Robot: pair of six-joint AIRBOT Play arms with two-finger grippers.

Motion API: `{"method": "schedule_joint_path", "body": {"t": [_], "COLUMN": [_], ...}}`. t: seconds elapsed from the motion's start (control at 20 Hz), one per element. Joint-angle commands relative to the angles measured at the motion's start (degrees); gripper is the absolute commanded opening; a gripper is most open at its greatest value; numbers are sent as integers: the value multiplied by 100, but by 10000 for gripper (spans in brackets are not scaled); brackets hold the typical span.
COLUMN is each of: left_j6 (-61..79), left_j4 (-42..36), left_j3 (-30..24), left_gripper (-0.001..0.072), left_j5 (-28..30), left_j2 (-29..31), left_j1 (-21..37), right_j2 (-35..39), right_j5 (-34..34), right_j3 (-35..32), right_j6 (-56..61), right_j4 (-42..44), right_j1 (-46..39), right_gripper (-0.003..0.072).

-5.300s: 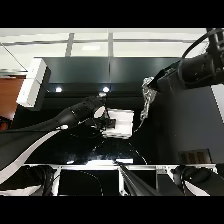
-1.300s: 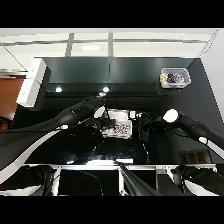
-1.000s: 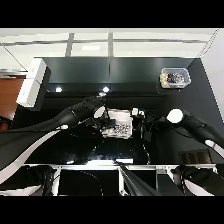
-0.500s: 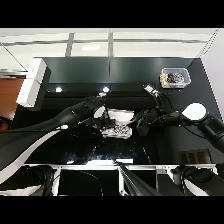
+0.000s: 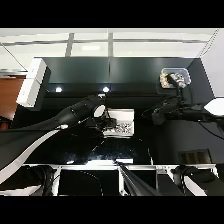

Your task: Fold the box and place the chain.

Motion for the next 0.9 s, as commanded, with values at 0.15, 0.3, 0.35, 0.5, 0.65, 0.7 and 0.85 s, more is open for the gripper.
{"method": "schedule_joint_path", "body": {"t": [0.15,0.3,0.35,0.5,0.65,0.7,0.85], "left_j6": [-603,157,525,2055,3547,3886,5676], "left_j4": [-44,-63,26,332,420,295,-1725], "left_j3": [96,317,470,820,767,645,-258], "left_gripper": [80,537,537,537,537,537,537], "left_j5": [68,-199,-358,-922,-1956,-2059,-1565], "left_j2": [-2,39,125,616,1099,1220,1506], "left_j1": [35,68,98,330,1150,1519,2675], "right_j2": [177,177,177,177,177,177,177], "right_j5": [374,339,328,328,282,256,179], "right_j3": [22,22,22,22,22,22,22], "right_j6": [63,66,81,87,87,85,105], "right_j4": [-2,-2,-2,-7,-7,-9,-9], "right_j1": [-533,-535,-535,-535,-535,-535,-533], "right_gripper": [377,377,377,377,377,377,377]}}
